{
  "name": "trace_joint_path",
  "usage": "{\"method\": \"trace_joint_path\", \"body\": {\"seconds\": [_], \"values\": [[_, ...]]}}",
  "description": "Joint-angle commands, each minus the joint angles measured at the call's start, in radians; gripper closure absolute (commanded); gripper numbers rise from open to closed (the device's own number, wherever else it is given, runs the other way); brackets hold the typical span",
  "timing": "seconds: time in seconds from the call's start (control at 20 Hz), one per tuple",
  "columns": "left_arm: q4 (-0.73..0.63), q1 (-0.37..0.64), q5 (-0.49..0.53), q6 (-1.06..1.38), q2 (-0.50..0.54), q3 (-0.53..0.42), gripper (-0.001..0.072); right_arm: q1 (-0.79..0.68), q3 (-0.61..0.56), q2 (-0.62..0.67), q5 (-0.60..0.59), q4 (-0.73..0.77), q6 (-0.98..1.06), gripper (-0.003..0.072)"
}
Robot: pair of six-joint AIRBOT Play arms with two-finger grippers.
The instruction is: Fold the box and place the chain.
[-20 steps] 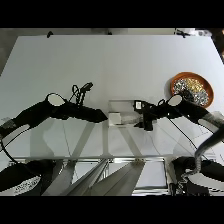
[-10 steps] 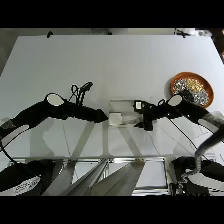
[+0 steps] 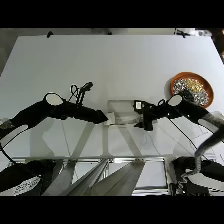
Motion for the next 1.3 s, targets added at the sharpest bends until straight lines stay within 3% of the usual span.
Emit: {"method": "trace_joint_path", "body": {"seconds": [0.0,0.1,0.15,0.4,0.8,1.25], "values": [[0.001,-0.005,-0.005,0.002,0.001,0.0,0.0364,0.0,0.0,0.001,0.001,0.0,0.0,0.0118],[0.001,-0.019,0.016,-0.016,-0.005,0.0,0.0349,0.0,0.0,0.001,0.0,0.0,0.0,0.0118],[0.002,-0.03,0.035,-0.037,-0.007,0.0,0.0301,0.0,0.0,0.001,0.001,0.0,0.0,0.0118],[0.096,-0.091,0.131,-0.182,-0.008,0.002,0.0301,0.0,0.0,0.001,0.001,0.0,0.0,0.0118],[0.325,-0.156,0.142,-0.512,-0.016,0.139,0.0303,0.0,0.0,0.001,0.0,0.0,0.0,0.0118],[0.419,-0.22,0.112,-0.664,-0.064,0.17,0.0303,0.0,0.0,0.001,0.001,0.0,0.0,0.0118]]}}
